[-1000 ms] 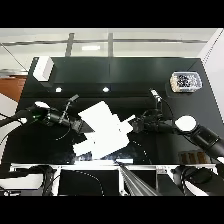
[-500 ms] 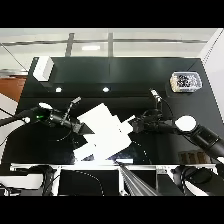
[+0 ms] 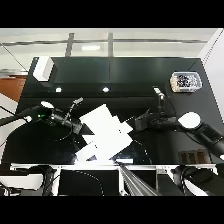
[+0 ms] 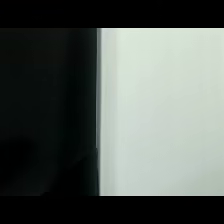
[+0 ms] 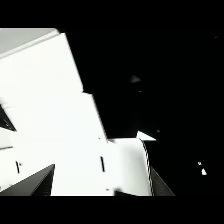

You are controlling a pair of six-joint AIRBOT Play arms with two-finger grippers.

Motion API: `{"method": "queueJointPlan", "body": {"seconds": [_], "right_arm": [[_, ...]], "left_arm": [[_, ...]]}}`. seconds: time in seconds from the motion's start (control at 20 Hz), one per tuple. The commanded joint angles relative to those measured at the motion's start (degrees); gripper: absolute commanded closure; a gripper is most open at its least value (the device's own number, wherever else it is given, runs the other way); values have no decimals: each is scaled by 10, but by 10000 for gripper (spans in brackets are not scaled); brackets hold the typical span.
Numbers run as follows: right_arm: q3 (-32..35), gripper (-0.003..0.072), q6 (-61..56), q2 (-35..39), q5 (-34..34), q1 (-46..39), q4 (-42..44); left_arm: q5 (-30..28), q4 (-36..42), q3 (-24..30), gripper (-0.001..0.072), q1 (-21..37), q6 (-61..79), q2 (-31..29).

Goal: Fold the box and place the chain.

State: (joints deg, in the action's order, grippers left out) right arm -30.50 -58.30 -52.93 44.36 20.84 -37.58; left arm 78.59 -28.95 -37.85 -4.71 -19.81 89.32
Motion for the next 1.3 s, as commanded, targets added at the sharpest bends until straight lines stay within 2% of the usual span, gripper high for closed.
{"method": "queueJointPlan", "body": {"seconds": [0.0, 0.1, 0.15, 0.25, 0.35, 0.4, 0.45, 0.6, 0.75, 1.0, 1.25], "right_arm": [[-56, -24, 0, 11, 152, -92, -109], [-106, -23, 0, 22, 221, -156, -179], [-124, -24, 2, 27, 233, -180, -204], [-137, -24, 37, 34, 232, -213, -235], [-128, -24, 71, 34, 219, -219, -274], [-118, -24, 85, 33, 210, -218, -283], [-106, -24, 101, 33, 201, -218, -282], [-66, -23, 147, 33, 169, -217, -249], [-39, -23, 206, 33, 154, -217, -179], [-15, -24, 270, 33, 136, -185, -170], [-13, -24, 273, 33, 107, -118, -148]], "left_arm": [[10, -21, -28, 684, -10, -1, -19], [-22, -57, -51, 684, -35, 0, -60], [-46, -82, -63, 684, -55, 2, -86], [-99, -149, -79, 684, -117, 70, -153], [-211, -220, -72, 681, -184, 108, -209], [-256, -243, -68, 680, -207, 108, -217], [-277, -250, -66, 680, -221, 108, -213], [-299, -239, -66, 680, -243, 108, -182], [-303, -229, -66, 680, -254, 108, -156], [-301, -228, -66, 680, -253, 108, -131], [-301, -228, -66, 678, -252, 108, -131]]}}
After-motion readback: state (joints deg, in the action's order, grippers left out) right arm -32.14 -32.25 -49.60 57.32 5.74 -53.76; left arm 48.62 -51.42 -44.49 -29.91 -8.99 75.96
